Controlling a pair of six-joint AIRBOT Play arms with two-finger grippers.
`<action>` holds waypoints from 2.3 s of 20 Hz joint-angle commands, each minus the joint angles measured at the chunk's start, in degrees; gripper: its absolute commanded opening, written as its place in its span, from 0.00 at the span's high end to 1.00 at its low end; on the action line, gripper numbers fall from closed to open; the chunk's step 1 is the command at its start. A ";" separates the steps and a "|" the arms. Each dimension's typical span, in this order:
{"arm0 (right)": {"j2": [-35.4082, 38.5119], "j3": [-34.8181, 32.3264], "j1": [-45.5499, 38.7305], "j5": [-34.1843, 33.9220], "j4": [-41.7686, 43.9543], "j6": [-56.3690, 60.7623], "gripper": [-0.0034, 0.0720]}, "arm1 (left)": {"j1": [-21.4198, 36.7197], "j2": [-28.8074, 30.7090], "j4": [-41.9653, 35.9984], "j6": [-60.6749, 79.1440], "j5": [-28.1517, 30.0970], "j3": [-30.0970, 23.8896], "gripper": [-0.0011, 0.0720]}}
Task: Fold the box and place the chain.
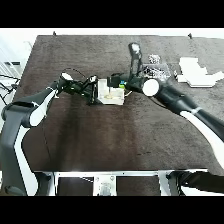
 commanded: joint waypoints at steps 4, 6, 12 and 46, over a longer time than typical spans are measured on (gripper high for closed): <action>-6.69 -0.07 0.26 -1.62 0.33 0.11 0.87 | 0.00 -0.02 0.00 0.02 0.00 -0.02 0.41; -3.26 -0.07 -0.83 -1.60 -0.17 -0.24 0.35 | 0.00 -0.02 0.00 0.02 0.00 0.00 0.41; 6.38 -0.22 -11.87 1.64 -9.29 -2.60 0.30 | 0.00 -0.02 0.00 0.02 0.02 -0.02 0.41; 10.05 15.47 -19.10 18.40 -4.39 -10.21 0.94 | 0.00 -0.02 0.00 0.02 0.02 -0.02 0.41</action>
